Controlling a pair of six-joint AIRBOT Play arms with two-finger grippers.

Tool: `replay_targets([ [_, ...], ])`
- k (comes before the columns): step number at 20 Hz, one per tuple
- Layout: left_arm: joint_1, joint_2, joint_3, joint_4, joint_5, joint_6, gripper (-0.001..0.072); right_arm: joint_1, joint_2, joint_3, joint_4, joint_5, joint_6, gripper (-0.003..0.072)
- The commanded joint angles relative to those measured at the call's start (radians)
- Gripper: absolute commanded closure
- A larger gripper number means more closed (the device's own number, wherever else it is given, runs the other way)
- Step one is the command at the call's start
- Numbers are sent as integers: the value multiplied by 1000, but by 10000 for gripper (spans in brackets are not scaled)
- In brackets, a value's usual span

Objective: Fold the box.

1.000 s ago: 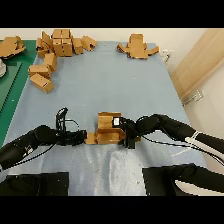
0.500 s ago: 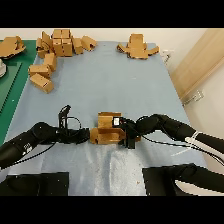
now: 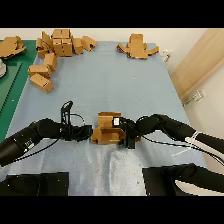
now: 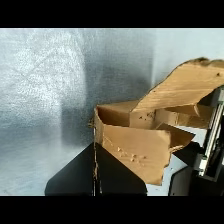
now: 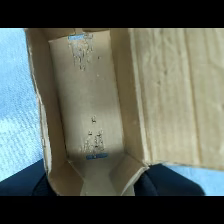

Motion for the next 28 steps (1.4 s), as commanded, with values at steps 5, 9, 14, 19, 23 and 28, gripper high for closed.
replay_targets([
  [5,-168,-37,74,359,32,-410,704,1,-1,0,0,3,0,78],
  [9,-249,-48,163,649,-125,-713,704,1,-1,0,0,3,0,78],
  [14,-311,-148,239,662,-138,-774,703,1,-1,0,0,3,0,78],
  [19,-310,-171,296,665,-212,-778,701,1,-1,0,0,4,0,78],
  [23,-304,-171,305,619,-232,-779,695,1,-1,0,0,4,0,78],
  [28,-304,-171,305,609,-270,-782,693,1,-1,0,-1,4,0,79],
])
